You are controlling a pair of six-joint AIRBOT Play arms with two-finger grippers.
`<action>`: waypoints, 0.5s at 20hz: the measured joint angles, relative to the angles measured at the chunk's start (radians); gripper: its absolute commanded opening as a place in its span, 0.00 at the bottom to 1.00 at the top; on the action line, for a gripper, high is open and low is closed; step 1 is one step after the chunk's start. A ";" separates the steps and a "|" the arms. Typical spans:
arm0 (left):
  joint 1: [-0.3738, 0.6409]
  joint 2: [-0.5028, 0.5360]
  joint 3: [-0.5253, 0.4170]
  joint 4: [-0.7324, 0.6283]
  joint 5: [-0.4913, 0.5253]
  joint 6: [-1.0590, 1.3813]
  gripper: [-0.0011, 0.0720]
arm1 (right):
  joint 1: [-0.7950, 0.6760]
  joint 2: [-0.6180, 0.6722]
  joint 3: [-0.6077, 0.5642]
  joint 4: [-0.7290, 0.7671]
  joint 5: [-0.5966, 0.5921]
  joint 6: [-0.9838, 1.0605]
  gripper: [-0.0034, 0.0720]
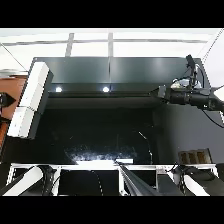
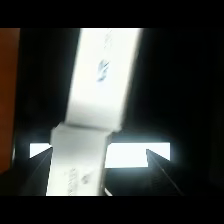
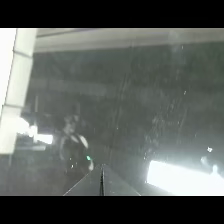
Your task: Fold the box and place the chain.
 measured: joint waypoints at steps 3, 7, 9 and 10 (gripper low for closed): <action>-0.118 0.043 0.047 -0.096 0.000 -0.080 0.05 | 0.017 0.000 0.072 -0.024 -0.024 -0.009 0.07; -0.369 0.068 0.071 -0.216 -0.006 -0.172 0.05 | 0.041 0.005 0.207 -0.216 -0.003 0.018 0.07; -0.521 0.093 0.067 -0.195 0.003 -0.226 0.05 | 0.046 0.022 0.235 -0.372 0.044 0.105 0.07; -0.597 0.113 0.053 -0.170 0.019 -0.260 0.05 | 0.047 0.037 0.231 -0.449 0.076 0.147 0.07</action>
